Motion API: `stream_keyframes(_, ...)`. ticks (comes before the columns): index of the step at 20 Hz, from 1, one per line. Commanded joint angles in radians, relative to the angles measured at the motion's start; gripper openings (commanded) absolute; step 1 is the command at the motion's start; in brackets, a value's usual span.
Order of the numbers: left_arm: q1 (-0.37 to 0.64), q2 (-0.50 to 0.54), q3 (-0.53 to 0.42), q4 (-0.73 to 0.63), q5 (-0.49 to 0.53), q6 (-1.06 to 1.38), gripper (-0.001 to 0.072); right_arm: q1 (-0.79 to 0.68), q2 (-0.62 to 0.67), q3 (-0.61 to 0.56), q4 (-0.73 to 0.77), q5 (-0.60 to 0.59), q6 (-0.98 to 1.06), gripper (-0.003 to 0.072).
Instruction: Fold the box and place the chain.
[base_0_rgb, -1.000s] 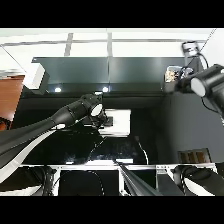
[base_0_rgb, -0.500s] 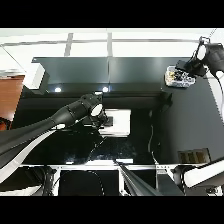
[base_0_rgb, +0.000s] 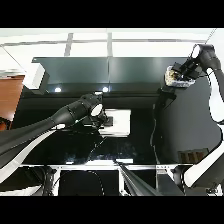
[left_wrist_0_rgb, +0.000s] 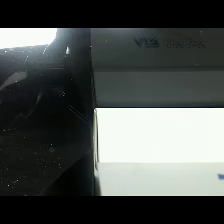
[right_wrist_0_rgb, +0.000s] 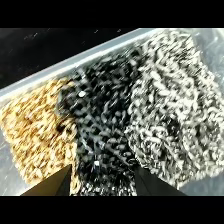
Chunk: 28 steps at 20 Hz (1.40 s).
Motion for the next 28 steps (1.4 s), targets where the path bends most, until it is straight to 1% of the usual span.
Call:
stream_keyframes(1,0.000,-0.001,0.000,0.000,-0.005,0.000,0.0027,-0.008,-0.027,0.008,0.008,-0.034,0.014,0.0422)
stream_keyframes(2,0.000,-0.001,0.000,0.000,-0.005,0.000,0.0027,-0.008,-0.030,0.008,0.005,-0.045,0.014,0.0398)
stream_keyframes(4,0.000,-0.001,0.000,0.000,-0.005,0.000,0.0027,-0.011,-0.029,0.014,-0.001,-0.052,0.014,0.0016)
stream_keyframes(6,0.000,-0.001,0.000,0.000,-0.004,0.000,0.0027,-0.014,-0.016,0.041,-0.001,-0.032,0.001,0.0018)
stream_keyframes(10,0.000,-0.001,0.000,0.000,-0.005,0.000,0.0027,-0.014,0.045,0.182,0.000,0.065,-0.153,0.0017)
stream_keyframes(14,0.000,-0.001,0.000,0.000,-0.005,0.000,0.0027,-0.014,0.232,0.188,0.009,0.070,-0.266,0.0017)
stream_keyframes(19,0.000,-0.001,0.000,0.000,-0.005,0.000,0.0027,-0.012,0.482,0.188,0.098,0.068,-0.364,0.0016)
stream_keyframes(24,0.000,-0.001,0.000,0.000,-0.004,0.000,0.0027,-0.012,0.686,0.188,0.242,0.047,-0.427,0.0014)
stream_keyframes(28,0.000,-0.001,0.000,0.000,-0.005,0.000,0.0027,-0.012,0.809,0.188,0.370,0.034,-0.459,0.0013)
